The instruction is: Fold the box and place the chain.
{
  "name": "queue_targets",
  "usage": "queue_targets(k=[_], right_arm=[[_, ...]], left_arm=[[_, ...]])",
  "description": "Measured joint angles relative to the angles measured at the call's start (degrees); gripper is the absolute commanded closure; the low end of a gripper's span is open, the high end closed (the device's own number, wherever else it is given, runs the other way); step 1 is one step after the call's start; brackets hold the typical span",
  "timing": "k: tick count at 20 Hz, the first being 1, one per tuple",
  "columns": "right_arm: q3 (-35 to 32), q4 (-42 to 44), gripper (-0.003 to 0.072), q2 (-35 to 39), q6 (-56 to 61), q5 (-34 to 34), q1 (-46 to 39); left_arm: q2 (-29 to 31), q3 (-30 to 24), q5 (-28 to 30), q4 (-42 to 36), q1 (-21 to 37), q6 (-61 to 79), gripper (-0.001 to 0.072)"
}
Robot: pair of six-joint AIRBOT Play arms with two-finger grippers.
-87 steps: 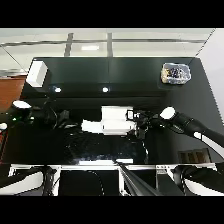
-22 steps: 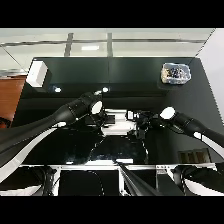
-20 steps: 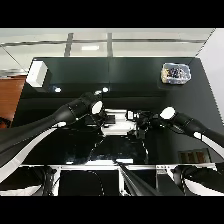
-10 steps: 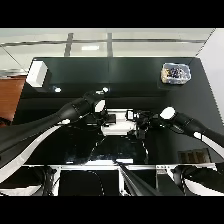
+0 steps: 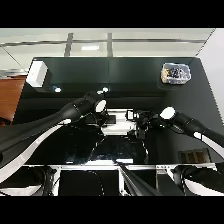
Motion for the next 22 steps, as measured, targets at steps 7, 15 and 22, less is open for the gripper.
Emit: queue_targets(k=[7, 15, 22], right_arm=[[0.0, 0.11, 0.0489, 0.0, 0.13, 0.0, 0.0], [0.0, 0.07, 0.037, 0.0, 0.0, 0.02, 0.0], [0.11, -3.19, 0.0021, 4.63, 4.13, 2.16, -0.61]], left_arm=[[-0.02, 0.0, 0.17, -0.24, 0.0, -0.24, 0.0443], [-0.63, 0.02, 0.11, -0.24, -0.13, 0.2, 0.0686], [-0.68, 0.04, -0.13, -0.2, -0.13, 0.26, 0.0684]])
